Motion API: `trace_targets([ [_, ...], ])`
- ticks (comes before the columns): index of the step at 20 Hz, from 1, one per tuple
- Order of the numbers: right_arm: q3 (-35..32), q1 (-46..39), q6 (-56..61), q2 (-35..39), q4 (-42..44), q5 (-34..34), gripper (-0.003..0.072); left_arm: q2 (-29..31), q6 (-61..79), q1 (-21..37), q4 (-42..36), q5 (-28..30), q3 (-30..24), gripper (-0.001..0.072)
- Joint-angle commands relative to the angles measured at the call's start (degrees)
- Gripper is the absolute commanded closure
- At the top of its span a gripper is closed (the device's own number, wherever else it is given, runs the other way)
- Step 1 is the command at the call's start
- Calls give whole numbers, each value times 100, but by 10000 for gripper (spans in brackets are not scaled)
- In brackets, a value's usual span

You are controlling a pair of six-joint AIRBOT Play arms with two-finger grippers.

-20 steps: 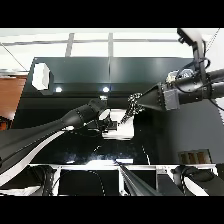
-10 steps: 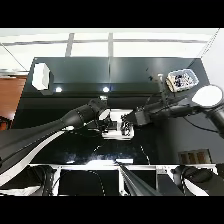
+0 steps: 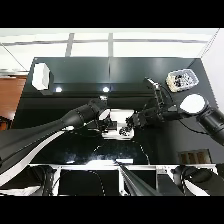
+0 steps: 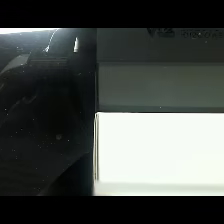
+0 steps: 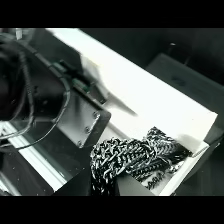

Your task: Fold the box and place the chain.

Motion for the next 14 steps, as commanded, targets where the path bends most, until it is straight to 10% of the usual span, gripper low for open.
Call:
trace_targets([
  [1,-33,11,205,-109,-105,-201,673,0,2,0,2,0,2,680],
  [4,-31,11,240,-149,-101,-201,661,0,0,0,0,7,2,680],
  [6,-28,7,243,-149,-105,-101,294,0,0,0,2,9,2,680],
  [14,234,-1294,245,809,-734,691,297,-2,-7,9,-103,37,2,679],
])
